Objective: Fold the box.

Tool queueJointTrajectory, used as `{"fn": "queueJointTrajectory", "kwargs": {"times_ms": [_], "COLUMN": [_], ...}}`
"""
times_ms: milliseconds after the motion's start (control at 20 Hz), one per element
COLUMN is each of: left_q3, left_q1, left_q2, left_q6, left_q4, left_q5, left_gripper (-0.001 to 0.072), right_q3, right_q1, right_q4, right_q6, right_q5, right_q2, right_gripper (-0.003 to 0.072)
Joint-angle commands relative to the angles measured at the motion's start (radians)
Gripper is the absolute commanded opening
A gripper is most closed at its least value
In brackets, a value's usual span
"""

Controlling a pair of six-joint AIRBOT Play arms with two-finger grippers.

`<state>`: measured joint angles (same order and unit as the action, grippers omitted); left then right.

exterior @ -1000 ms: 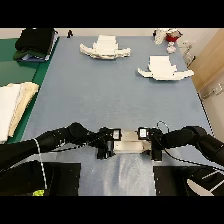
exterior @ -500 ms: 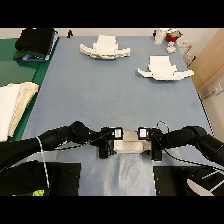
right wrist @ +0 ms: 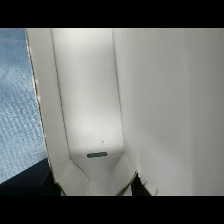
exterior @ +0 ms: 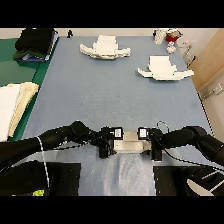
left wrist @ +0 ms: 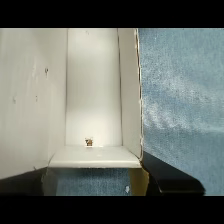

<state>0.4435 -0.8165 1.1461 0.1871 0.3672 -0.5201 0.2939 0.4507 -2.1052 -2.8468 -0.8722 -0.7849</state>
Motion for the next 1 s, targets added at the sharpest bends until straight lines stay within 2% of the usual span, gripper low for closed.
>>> {"fn": "queueJointTrajectory", "kwargs": {"times_ms": [0,100,150,200,350,400,450,500,950], "left_q3": [0.001,0.001,0.001,0.001,0.001,0.001,0.001,0.001,0.001], "left_q1": [0.0,0.0,0.0,0.0,0.0,0.0,0.0,0.0,0.0], "left_q2": [0.0,0.0,0.0,0.0,0.0,0.0,0.0,0.0,0.0], "left_q6": [-0.005,-0.005,-0.004,-0.005,-0.004,-0.004,-0.004,-0.004,-0.004], "left_q4": [0.0,0.0,0.0,0.0,0.001,0.0,0.001,0.006,0.006], "left_q5": [-0.003,-0.003,-0.003,-0.004,-0.004,-0.004,-0.005,-0.008,-0.011], "left_gripper": [0.0426,0.0432,0.0617,0.0703,0.0701,0.0649,0.051,0.0466,0.0466], "right_q3": [0.0,0.0,0.0,0.0,0.0,0.0,0.0,0.0,0.0], "right_q1": [0.0,0.0,0.0,0.0,0.0,0.0,0.0,0.0,0.0], "right_q4": [0.0,0.0,0.0,0.0,0.0,0.0,0.0,0.0,0.0], "right_q6": [0.0,0.0,0.0,0.0,0.0,0.0,0.0,0.0,0.0], "right_q5": [0.0,0.0,0.0,0.0,0.0,0.0,0.0,0.0,0.0], "right_q2": [0.001,0.001,0.001,0.001,0.001,0.001,0.001,0.001,0.001], "right_gripper": [0.0548,0.0548,0.0547,0.0547,0.0548,0.0548,0.0548,0.0547,0.0547]}}
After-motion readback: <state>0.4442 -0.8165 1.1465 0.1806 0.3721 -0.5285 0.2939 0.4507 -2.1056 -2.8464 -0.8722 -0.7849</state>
